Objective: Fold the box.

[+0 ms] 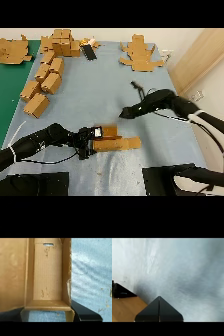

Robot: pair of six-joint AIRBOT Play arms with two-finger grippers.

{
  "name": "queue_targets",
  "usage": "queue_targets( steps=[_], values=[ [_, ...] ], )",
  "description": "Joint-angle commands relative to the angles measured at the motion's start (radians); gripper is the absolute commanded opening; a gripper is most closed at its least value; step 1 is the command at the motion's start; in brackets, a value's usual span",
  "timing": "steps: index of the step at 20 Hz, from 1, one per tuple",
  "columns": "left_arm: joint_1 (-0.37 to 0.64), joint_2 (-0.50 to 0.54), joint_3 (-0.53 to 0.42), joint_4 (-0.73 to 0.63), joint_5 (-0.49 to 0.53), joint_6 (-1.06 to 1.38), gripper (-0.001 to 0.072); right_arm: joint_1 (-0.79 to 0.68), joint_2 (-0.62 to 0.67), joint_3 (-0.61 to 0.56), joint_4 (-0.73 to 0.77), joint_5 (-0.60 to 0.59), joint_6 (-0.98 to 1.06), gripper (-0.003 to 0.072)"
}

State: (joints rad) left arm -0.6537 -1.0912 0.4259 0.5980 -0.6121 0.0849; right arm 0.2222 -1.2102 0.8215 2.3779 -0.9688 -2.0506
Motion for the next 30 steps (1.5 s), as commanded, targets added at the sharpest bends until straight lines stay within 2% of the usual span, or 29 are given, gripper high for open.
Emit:
queue_targets(
  steps=[1, 3, 6, 8, 9, 10, 11, 12, 14, 15, 18, 22, 24, 30],
  values=[
    [0.000, 0.000, 0.001, 0.000, 0.000, 0.000, 0.0472, -0.035, 0.152, 0.017, -0.139, -0.061, 0.016, 0.0002],
    [0.000, 0.000, 0.001, 0.000, 0.000, 0.000, 0.0472, 0.005, 0.244, -0.048, -0.135, -0.091, 0.016, 0.0002],
    [0.000, 0.000, 0.001, 0.000, 0.000, 0.000, 0.0471, 0.140, 0.414, -0.227, -0.146, -0.109, 0.004, 0.0003],
    [0.000, 0.000, 0.001, 0.000, 0.000, 0.000, 0.0472, 0.236, 0.522, -0.327, -0.214, -0.119, -0.081, 0.0006],
    [0.000, 0.000, 0.001, 0.000, 0.000, 0.000, 0.0472, 0.275, 0.567, -0.365, -0.269, -0.110, -0.103, 0.0149],
    [0.000, 0.000, 0.001, 0.000, 0.000, 0.000, 0.0472, 0.303, 0.596, -0.389, -0.343, -0.086, -0.124, 0.0452],
    [0.000, 0.000, 0.001, 0.000, 0.000, 0.000, 0.0472, 0.319, 0.607, -0.399, -0.414, -0.072, -0.155, 0.0473],
    [0.000, 0.000, 0.001, 0.000, 0.000, 0.000, 0.0472, 0.322, 0.604, -0.399, -0.465, -0.050, -0.179, 0.0473],
    [0.000, 0.000, 0.001, 0.000, 0.000, 0.000, 0.0472, 0.321, 0.570, -0.399, -0.472, 0.024, -0.238, 0.0475],
    [0.000, 0.000, 0.001, 0.000, 0.000, 0.000, 0.0472, 0.322, 0.544, -0.399, -0.447, 0.070, -0.269, 0.0498],
    [0.000, 0.000, 0.001, 0.000, 0.000, 0.000, 0.0472, 0.322, 0.441, -0.399, -0.337, 0.196, -0.396, 0.0498],
    [0.000, 0.000, 0.001, 0.000, 0.000, 0.000, 0.0472, 0.322, 0.344, -0.399, -0.288, 0.224, -0.476, 0.0499],
    [0.000, 0.000, 0.001, 0.000, 0.000, 0.000, 0.0472, 0.322, 0.344, -0.397, -0.220, 0.228, -0.550, 0.0499],
    [0.000, 0.000, 0.001, 0.000, 0.000, 0.000, 0.0472, 0.322, 0.343, -0.397, -0.204, 0.264, -0.563, 0.0499]
  ],
)
